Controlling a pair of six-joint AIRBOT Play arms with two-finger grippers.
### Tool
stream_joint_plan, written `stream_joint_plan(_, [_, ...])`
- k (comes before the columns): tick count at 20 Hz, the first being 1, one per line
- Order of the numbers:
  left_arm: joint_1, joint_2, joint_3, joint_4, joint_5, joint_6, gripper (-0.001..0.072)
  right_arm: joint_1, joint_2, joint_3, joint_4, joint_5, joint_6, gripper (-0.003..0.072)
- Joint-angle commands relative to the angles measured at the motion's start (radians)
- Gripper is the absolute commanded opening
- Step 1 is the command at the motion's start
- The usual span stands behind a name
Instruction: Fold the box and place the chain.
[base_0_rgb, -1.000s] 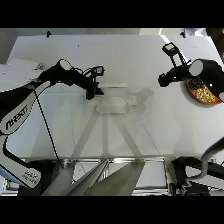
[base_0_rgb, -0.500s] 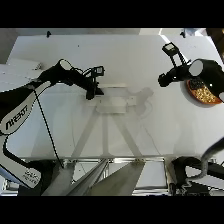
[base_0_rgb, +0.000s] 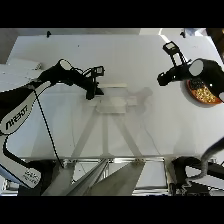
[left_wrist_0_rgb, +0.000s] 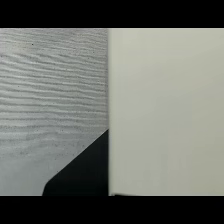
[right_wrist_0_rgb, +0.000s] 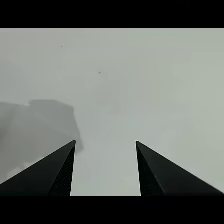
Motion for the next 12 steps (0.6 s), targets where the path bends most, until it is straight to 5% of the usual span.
stream_joint_plan(1, [-0.001,0.0,0.0,0.0,-0.001,0.0,0.0007,0.011,0.005,0.0,0.112,0.035,-0.1,0.0406])
stream_joint_plan(5, [-0.001,0.0,0.0,0.0,-0.002,0.0,0.0007,0.061,0.054,0.0,0.127,0.204,-0.203,0.0411])
stream_joint_plan(7, [-0.001,0.0,0.0,0.0,-0.002,0.0,0.0007,0.092,0.107,0.0,0.178,0.24,-0.23,0.0513])
stream_joint_plan(9, [-0.001,0.0,0.0,0.0,-0.002,0.0,0.0007,0.115,0.169,0.0,0.256,0.251,-0.267,0.072])
stream_joint_plan(12, [-0.001,0.0,0.0,0.0,-0.002,0.0,0.0007,0.183,0.287,0.0,0.268,0.229,-0.328,0.072])
